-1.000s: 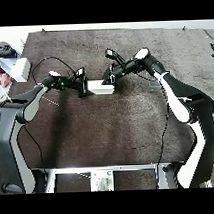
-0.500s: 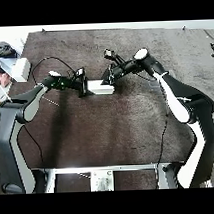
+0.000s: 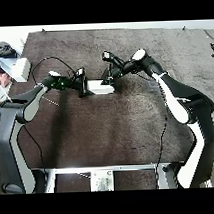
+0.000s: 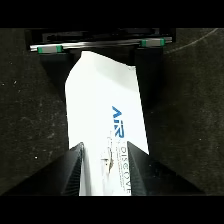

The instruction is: Fold the box and place the chain.

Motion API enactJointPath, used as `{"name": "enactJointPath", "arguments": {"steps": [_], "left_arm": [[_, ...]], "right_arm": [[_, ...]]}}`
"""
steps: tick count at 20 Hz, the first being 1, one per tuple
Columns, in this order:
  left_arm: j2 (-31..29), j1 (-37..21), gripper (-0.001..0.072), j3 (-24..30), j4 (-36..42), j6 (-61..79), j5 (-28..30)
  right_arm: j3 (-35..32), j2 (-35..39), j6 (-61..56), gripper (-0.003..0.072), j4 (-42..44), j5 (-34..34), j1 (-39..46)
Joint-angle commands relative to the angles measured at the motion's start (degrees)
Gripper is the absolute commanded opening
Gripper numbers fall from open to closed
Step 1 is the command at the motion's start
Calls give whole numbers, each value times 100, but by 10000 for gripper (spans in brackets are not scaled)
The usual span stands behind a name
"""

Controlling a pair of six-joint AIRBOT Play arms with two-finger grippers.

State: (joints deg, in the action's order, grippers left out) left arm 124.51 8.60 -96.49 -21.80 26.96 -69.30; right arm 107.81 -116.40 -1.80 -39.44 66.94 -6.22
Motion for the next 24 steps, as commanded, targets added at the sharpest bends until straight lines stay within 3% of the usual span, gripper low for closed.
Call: {"name": "enactJointPath", "arguments": {"steps": [1,5,6,14,15,24], "left_arm": [[2,0,345,0,-7,9,-15],[2,0,345,0,-7,9,-15],[2,0,345,0,-7,9,-15],[2,0,346,0,-7,9,-15],[2,0,345,0,-7,9,-15],[2,0,345,0,-7,9,-15]], "right_arm": [[4,39,74,346,-2,-151,4],[2,103,76,318,52,-52,2],[2,103,76,229,-20,-24,2],[-22,101,76,213,-286,-11,-26],[-46,101,76,158,-286,-17,-39],[-57,-55,-28,169,-544,293,-120]]}}
